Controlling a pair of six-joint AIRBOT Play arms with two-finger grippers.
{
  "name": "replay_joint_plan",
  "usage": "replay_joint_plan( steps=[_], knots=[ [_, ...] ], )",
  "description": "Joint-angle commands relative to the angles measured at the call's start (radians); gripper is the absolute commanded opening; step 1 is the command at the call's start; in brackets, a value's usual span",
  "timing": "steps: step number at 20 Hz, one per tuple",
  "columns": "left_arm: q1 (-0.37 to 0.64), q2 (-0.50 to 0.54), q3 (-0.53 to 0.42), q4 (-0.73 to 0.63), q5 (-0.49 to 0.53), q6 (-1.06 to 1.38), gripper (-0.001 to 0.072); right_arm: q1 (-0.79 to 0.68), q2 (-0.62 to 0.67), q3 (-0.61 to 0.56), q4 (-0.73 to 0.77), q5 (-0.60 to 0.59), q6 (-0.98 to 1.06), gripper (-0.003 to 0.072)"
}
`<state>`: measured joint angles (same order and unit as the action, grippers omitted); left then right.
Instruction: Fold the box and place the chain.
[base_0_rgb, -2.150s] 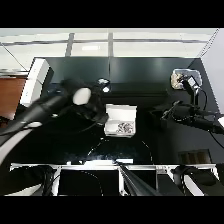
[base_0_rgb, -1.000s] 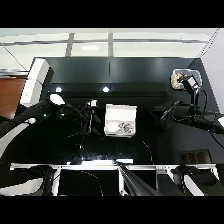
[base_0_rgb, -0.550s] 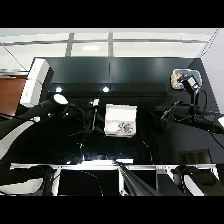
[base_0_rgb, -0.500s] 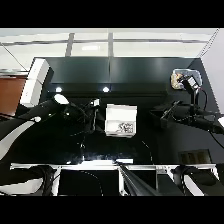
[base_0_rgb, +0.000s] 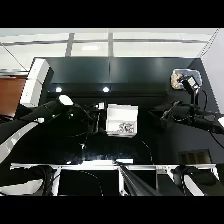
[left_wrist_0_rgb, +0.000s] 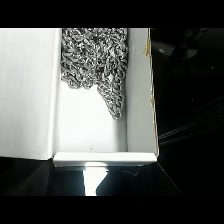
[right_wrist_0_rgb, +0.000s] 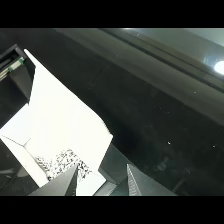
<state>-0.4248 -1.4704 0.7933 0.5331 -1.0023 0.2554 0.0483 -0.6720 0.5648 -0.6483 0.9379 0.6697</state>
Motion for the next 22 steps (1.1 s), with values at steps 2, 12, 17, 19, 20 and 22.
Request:
replay_joint_plan(
  steps=[2, 12, 17, 19, 20, 22],
  knots=[
    [-0.010, -0.001, 0.001, 0.009, 0.007, 0.005, 0.0500, 0.000, 0.000, 0.001, 0.000, -0.014, 0.040, 0.0588],
    [-0.010, -0.001, 0.001, 0.009, 0.008, 0.005, 0.0482, 0.088, -0.563, 0.355, -0.037, -0.157, 0.303, 0.0720],
    [-0.010, -0.001, 0.001, 0.009, 0.008, 0.005, 0.0483, 0.173, -0.672, 0.438, -0.043, 0.053, -0.215, 0.0720],
    [-0.010, -0.001, 0.001, 0.009, 0.007, 0.005, 0.0483, 0.194, -0.665, 0.439, -0.040, 0.176, -0.418, 0.0720],
    [-0.010, -0.001, 0.001, 0.010, 0.007, 0.005, 0.0483, 0.197, -0.656, 0.439, -0.035, 0.188, -0.422, 0.0720],
    [-0.010, -0.001, 0.001, 0.010, 0.007, 0.005, 0.0482, 0.197, -0.617, 0.439, -0.048, 0.237, -0.418, 0.0720]
  ],
)
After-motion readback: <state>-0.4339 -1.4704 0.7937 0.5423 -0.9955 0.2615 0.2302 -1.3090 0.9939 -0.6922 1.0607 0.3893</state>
